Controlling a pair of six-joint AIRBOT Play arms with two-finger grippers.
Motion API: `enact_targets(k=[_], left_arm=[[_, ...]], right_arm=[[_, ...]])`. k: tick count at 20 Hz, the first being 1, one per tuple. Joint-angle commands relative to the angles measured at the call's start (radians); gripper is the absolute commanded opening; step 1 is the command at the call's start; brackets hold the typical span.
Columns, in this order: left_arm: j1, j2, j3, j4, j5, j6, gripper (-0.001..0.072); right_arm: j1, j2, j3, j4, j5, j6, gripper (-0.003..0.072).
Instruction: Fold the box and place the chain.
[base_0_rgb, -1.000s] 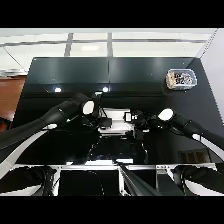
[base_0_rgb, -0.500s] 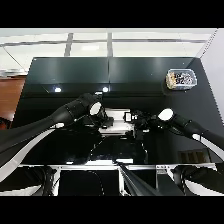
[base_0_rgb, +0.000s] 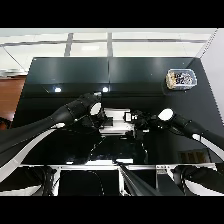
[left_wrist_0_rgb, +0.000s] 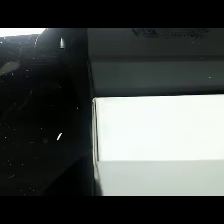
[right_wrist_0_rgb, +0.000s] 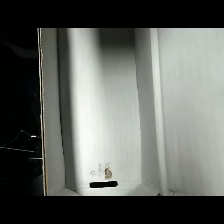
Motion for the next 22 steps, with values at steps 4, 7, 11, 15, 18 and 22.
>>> enact_targets(k=[4,7,11,15,18,22], left_arm=[[0.0,-0.001,0.004,0.01,0.001,-0.002,0.0446],[-0.007,-0.014,0.006,0.061,-0.013,-0.051,0.0444],[-0.015,-0.026,0.006,0.046,0.005,-0.051,0.0389],[-0.015,-0.026,0.018,0.045,0.018,-0.051,0.0032],[-0.015,-0.026,0.018,0.039,0.022,-0.051,0.0027],[-0.015,-0.026,0.018,0.039,0.028,-0.051,0.0028]], right_arm=[[0.001,0.0,0.0,-0.001,0.0,0.0,0.0176],[0.001,0.0,0.0,-0.001,0.0,0.0,0.0176],[0.001,0.0,0.0,-0.001,0.0,0.0,0.0176],[0.001,0.0,0.0,-0.001,0.0,0.0,0.0176],[0.001,0.0,0.0,-0.001,0.0,0.0,0.0176],[0.001,0.0,0.0,-0.001,0.0,0.0,0.0176]])
